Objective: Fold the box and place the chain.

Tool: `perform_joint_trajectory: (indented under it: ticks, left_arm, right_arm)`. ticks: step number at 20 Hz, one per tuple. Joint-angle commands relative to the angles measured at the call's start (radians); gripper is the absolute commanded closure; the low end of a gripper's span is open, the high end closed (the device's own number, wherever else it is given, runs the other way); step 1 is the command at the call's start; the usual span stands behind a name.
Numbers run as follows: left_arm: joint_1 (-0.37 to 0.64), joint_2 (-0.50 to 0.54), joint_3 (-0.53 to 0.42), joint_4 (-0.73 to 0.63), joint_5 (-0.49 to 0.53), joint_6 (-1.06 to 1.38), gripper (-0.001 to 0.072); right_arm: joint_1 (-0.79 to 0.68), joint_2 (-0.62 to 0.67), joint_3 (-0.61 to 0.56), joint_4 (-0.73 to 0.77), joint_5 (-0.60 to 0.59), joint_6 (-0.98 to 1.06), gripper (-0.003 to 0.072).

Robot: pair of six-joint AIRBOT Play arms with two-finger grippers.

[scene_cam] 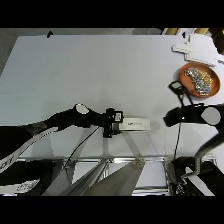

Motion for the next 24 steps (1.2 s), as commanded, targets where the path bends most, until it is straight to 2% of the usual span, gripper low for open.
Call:
perform_joint_trajectory:
  ticks: [1, 4, 6, 8, 19, 21, 24]
  left_arm:
    - [0.001, 0.000, 0.000, 0.000, 0.000, 0.000, 0.0435]
    - [0.001, 0.000, 0.000, 0.000, 0.000, 0.000, 0.0435]
    - [0.001, 0.000, 0.000, 0.000, 0.000, 0.000, 0.0435]
    - [0.001, 0.000, 0.000, 0.000, 0.000, 0.000, 0.0435]
    - [0.003, 0.002, 0.000, 0.000, 0.002, 0.001, 0.0436]
    - [0.019, 0.045, 0.000, 0.015, 0.007, -0.011, 0.0436]
    - [0.087, 0.183, 0.000, 0.016, 0.034, -0.090, 0.0434]
  right_arm:
    - [-0.142, 0.000, -0.019, -0.142, 0.069, 0.164, 0.0669]
    - [-0.217, 0.000, -0.089, -0.139, 0.084, 0.164, 0.0668]
    - [-0.223, 0.001, -0.089, -0.131, 0.176, 0.164, 0.0668]
    - [-0.223, 0.001, -0.089, -0.132, 0.219, 0.164, 0.0668]
    - [-0.223, 0.001, -0.089, -0.131, 0.230, 0.164, 0.0668]
    - [-0.223, 0.001, -0.089, -0.131, 0.230, 0.164, 0.0668]
    - [-0.223, 0.001, -0.089, -0.131, 0.230, 0.164, 0.0668]
